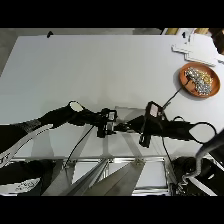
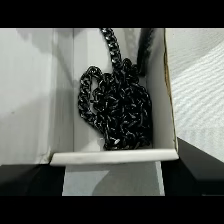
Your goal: Fold the box and place the chain.
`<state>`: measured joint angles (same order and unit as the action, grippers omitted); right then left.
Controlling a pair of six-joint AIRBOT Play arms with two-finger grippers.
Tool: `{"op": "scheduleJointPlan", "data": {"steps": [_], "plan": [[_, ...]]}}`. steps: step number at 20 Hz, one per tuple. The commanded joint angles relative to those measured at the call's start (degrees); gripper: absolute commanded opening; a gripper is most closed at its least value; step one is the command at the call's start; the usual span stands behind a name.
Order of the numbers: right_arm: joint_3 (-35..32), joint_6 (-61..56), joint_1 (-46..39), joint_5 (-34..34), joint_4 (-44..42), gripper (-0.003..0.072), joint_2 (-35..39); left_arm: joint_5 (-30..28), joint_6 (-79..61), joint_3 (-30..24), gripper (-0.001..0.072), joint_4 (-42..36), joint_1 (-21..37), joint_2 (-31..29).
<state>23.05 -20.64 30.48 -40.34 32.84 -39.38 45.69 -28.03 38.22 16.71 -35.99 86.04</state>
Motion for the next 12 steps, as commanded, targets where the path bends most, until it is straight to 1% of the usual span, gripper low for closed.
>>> {"op": "scheduleJointPlan", "data": {"steps": [1, 2, 3, 4, 6, 7, 9, 10, 12], "plan": [[0.11, -0.57, 1.70, 3.52, 3.13, 0.0203, -7.96, 0.00, -0.02, 0.00, 0.0207, 0.00, 0.04, -0.02], [0.24, -0.68, 1.70, 2.93, 5.42, 0.0229, -8.15, 0.00, -0.02, 0.00, 0.0207, 0.00, 0.04, -0.02], [1.09, -1.90, 1.16, 0.17, 7.39, 0.0229, -7.82, 0.00, -0.02, 0.00, 0.0207, 0.00, 0.04, -0.02], [2.43, -2.86, -0.31, -4.04, 8.52, 0.0227, -7.37, 0.00, -0.02, 0.00, 0.0207, 0.00, 0.04, -0.02], [5.51, -3.15, -5.84, -12.26, 12.35, 0.0221, -5.97, 0.00, -0.02, 0.00, 0.0207, 0.00, 0.04, -0.02], [6.60, -3.13, -9.51, -14.86, 14.97, 0.0221, -4.90, -0.02, -0.02, 0.00, 0.0208, 0.00, 0.04, -0.02], [7.06, -2.60, -16.37, -16.76, 21.11, 0.0217, -2.54, -0.02, -0.02, 0.00, 0.0207, 0.00, 0.04, -0.02], [7.04, 0.07, -18.40, -16.72, 25.14, 0.0162, -1.81, -0.02, -0.02, 0.00, 0.0207, 0.00, 0.04, -0.02], [6.97, 8.61, -20.24, -19.85, 31.65, 0.0156, -2.93, 0.00, -0.02, 0.00, 0.0207, 0.00, 0.04, -0.02]]}}
